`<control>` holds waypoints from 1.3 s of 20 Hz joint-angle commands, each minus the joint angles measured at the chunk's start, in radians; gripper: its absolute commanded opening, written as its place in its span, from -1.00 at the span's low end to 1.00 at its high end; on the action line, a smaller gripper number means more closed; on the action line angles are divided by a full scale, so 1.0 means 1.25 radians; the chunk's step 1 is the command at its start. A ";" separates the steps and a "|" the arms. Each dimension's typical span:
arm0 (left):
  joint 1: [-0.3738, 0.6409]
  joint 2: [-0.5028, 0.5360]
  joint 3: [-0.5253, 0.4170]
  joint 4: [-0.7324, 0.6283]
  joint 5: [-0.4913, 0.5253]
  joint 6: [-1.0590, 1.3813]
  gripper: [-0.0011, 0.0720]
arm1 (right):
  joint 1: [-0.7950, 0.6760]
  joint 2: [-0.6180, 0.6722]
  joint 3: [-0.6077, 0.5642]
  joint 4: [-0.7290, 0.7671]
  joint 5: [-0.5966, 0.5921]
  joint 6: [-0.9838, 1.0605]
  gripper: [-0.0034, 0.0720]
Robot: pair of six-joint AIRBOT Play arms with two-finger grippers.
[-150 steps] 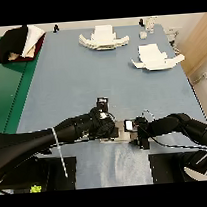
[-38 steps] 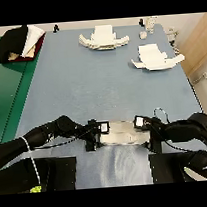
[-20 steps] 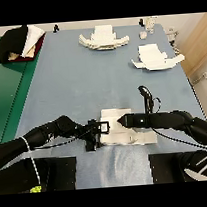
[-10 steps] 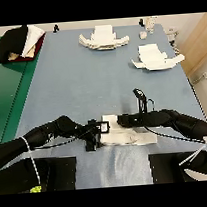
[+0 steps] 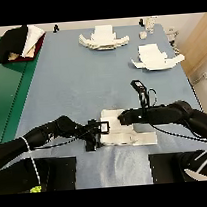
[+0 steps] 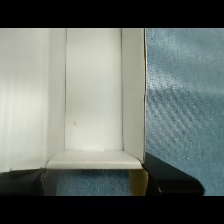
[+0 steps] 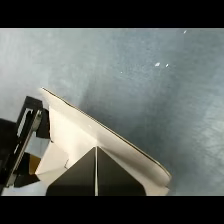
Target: Fold the box.
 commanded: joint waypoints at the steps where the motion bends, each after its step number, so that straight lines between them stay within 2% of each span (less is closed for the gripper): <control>1: 0.000 0.000 0.000 -0.001 0.000 -0.001 0.11 | 0.001 0.096 0.003 -0.082 -0.151 -0.063 -0.90; 6: 0.000 0.000 0.000 -0.001 0.000 -0.001 0.11 | 0.001 0.222 -0.046 -0.077 -0.330 -0.191 -0.90; 9: 0.000 0.000 0.000 -0.001 0.000 -0.001 0.11 | 0.000 0.273 -0.079 -0.102 -0.343 -0.280 -0.83; 11: 0.000 0.000 0.000 -0.001 0.000 -0.001 0.11 | 0.000 0.267 -0.096 -0.174 -0.323 -0.336 -0.19; 12: 0.000 0.000 0.000 -0.001 0.000 -0.001 0.11 | 0.000 0.257 -0.103 -0.195 -0.305 -0.371 -0.09; 14: 0.000 0.000 0.000 -0.001 0.000 -0.001 0.11 | 0.000 0.228 -0.110 -0.214 -0.280 -0.423 -0.09; 15: 0.000 0.000 0.000 0.000 0.000 -0.001 0.11 | 0.000 0.214 -0.110 -0.219 -0.271 -0.445 0.09; 16: 0.000 0.000 0.000 -0.001 0.000 -0.001 0.11 | 0.000 0.204 -0.110 -0.230 -0.266 -0.474 0.48; 17: 0.000 0.000 0.000 0.000 0.000 -0.001 0.11 | 0.000 0.197 -0.110 -0.239 -0.263 -0.511 0.66; 26: 0.000 0.000 0.000 0.000 0.000 -0.001 0.11 | 0.000 0.195 -0.154 -0.196 -0.221 -0.686 0.66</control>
